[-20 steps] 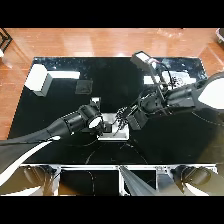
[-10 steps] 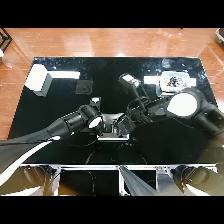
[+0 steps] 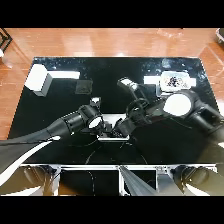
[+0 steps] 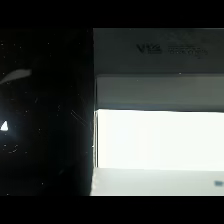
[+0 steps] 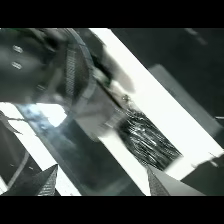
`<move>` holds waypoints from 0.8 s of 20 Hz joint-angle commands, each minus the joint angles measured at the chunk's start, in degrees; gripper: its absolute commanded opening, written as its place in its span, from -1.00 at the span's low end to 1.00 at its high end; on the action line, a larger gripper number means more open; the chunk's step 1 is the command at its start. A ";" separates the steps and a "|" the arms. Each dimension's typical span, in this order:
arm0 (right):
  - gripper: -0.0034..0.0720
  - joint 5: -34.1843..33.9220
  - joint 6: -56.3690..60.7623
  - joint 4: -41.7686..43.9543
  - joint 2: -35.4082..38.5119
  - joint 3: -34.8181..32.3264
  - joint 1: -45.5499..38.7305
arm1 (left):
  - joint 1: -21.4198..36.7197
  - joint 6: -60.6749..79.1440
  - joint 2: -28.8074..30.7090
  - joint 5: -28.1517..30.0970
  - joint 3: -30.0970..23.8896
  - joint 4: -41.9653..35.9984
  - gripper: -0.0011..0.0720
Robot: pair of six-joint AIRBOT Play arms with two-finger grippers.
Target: Fold the box and place the chain.
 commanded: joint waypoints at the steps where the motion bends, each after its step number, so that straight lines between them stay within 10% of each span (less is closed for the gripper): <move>1: 0.74 7.17 0.09 -4.46 5.25 -0.02 -7.21 | -0.02 0.00 -0.04 0.11 -0.04 0.07 -0.92; 6: 0.97 15.32 0.02 -12.50 10.58 -0.09 -21.42 | -0.02 -0.02 -0.02 0.02 0.15 0.07 -0.91; 7: 0.97 15.54 0.02 -12.55 10.58 -0.09 -22.93 | -0.02 0.00 0.11 -0.11 0.37 0.07 -0.71; 9: 0.97 15.54 0.04 -13.79 10.58 -0.09 -23.67 | -0.04 0.31 1.01 -0.98 1.20 0.11 0.53; 16: 0.97 7.63 -3.32 -10.43 10.40 -0.09 -23.47 | 0.04 11.80 10.78 -13.09 2.64 3.37 0.59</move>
